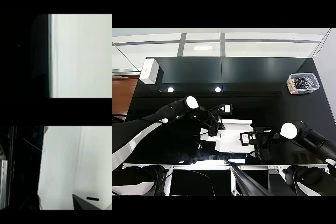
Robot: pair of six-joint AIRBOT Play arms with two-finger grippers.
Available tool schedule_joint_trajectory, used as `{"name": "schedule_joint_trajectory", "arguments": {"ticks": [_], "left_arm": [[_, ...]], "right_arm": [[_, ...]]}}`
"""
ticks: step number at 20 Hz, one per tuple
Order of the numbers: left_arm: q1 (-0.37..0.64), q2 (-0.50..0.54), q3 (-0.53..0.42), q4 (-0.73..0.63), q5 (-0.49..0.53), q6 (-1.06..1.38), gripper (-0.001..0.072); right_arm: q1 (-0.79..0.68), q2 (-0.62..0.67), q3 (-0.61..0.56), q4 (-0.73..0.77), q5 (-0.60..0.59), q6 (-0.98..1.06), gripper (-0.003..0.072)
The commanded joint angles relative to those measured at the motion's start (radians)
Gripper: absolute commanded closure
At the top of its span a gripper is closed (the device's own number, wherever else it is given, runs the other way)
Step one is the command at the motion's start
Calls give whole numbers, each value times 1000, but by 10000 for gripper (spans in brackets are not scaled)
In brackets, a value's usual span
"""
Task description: Fold the box and place the chain.
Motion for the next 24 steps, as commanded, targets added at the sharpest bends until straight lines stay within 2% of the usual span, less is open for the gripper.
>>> {"name": "schedule_joint_trajectory", "arguments": {"ticks": [1, 5, 14, 17, 24], "left_arm": [[1, 0, 0, 0, 3, 0, 687], [1, 0, 0, 0, 3, 0, 686], [1, 0, 0, 0, 3, 0, 687], [1, 0, 0, 0, 3, 0, 686], [1, 0, 0, 0, 3, 0, 686]], "right_arm": [[21, -21, 0, -8, -21, -5, 55], [21, -23, -1, -38, -33, -5, 55], [16, -22, -14, -40, -136, 7, 55], [-22, 0, -14, -40, -134, 116, 55], [-111, 72, -10, -9, -138, 121, 55]]}}
